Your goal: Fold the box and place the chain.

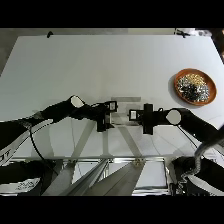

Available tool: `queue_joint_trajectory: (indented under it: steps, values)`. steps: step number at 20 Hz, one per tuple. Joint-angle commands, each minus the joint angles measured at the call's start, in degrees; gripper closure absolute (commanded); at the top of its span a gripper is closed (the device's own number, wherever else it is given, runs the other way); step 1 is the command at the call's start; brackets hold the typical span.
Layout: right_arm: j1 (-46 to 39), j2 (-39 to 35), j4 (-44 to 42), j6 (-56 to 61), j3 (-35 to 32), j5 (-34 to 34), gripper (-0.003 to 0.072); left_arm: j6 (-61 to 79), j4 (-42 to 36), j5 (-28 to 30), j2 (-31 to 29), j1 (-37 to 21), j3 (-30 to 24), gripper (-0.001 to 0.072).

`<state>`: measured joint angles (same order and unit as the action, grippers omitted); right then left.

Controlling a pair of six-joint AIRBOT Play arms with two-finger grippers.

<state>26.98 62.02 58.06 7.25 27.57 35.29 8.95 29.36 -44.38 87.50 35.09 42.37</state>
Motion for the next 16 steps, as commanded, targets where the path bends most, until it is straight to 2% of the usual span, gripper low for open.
queue_joint_trajectory:
  steps: [1, 2, 3, 13, 16]
  values:
    - [0.28, 0.59, -1.95, -0.09, -0.02, 0.26, 0.0474, 0.0, 0.0, -0.04, -0.02, 0.0, -0.02, 0.0317]
    - [0.83, 0.79, -1.95, -0.09, -0.02, 0.26, 0.0406, 0.02, 0.0, -0.02, -0.04, 0.0, -0.02, 0.0317]
    - [1.42, 0.9, -1.95, -0.15, -0.02, -0.02, 0.037, 0.0, 0.0, -0.02, -0.04, 0.0, -0.02, 0.0317]
    - [0.9, 0.7, -1.84, -0.2, 0.0, -0.42, 0.0369, 0.0, 0.0, -0.02, -0.02, 0.0, -0.02, 0.0317]
    - [-0.11, -4.35, -1.2, 2.8, 0.0, 1.92, 0.0371, 0.0, 0.0, 0.0, -0.02, 0.0, -0.02, 0.0317]
